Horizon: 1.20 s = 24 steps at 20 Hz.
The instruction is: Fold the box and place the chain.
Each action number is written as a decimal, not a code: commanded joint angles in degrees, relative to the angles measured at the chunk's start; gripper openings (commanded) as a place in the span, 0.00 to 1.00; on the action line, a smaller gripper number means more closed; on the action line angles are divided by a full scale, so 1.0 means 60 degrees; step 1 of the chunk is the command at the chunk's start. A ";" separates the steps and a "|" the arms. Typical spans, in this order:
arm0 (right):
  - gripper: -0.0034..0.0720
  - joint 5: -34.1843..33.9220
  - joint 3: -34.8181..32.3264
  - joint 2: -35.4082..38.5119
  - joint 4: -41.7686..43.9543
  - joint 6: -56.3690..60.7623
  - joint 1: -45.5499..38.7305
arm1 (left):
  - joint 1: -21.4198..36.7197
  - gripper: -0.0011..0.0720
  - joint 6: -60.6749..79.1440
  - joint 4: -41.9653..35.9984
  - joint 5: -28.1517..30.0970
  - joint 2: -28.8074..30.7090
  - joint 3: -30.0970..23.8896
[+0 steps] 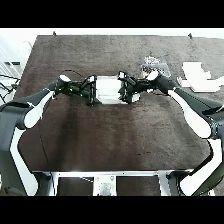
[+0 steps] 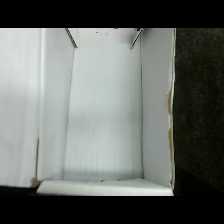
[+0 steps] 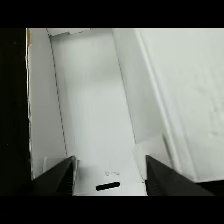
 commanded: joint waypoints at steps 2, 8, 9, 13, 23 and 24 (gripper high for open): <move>0.17 0.1009 0.0007 0.0193 -0.0809 0.0175 -0.0197 | -0.0004 0.50 0.0018 0.0015 -0.0036 0.0000 -0.0004; 0.06 0.1545 0.0011 0.1392 -0.1056 0.2135 -0.0783 | -0.0004 0.50 0.0018 0.0015 -0.0036 0.0000 -0.0004; 0.06 0.1545 0.0011 0.1636 -0.1053 0.2459 -0.0892 | -0.0004 0.50 0.0018 0.0015 -0.0036 -0.0004 -0.0004; 0.06 0.1545 0.0007 0.1927 -0.1049 0.4659 -0.1719 | -0.0004 0.50 0.0018 0.0015 -0.0036 -0.0004 -0.0004; 0.06 0.1209 -0.1443 0.1450 -0.0244 0.8808 -0.3544 | -0.0004 0.50 0.0018 0.0015 -0.0040 -0.0004 -0.0004; 0.06 0.1191 -0.1504 0.1246 -0.0062 0.8808 -0.3384 | -0.0004 0.50 0.0018 0.0015 -0.0040 -0.0004 -0.0004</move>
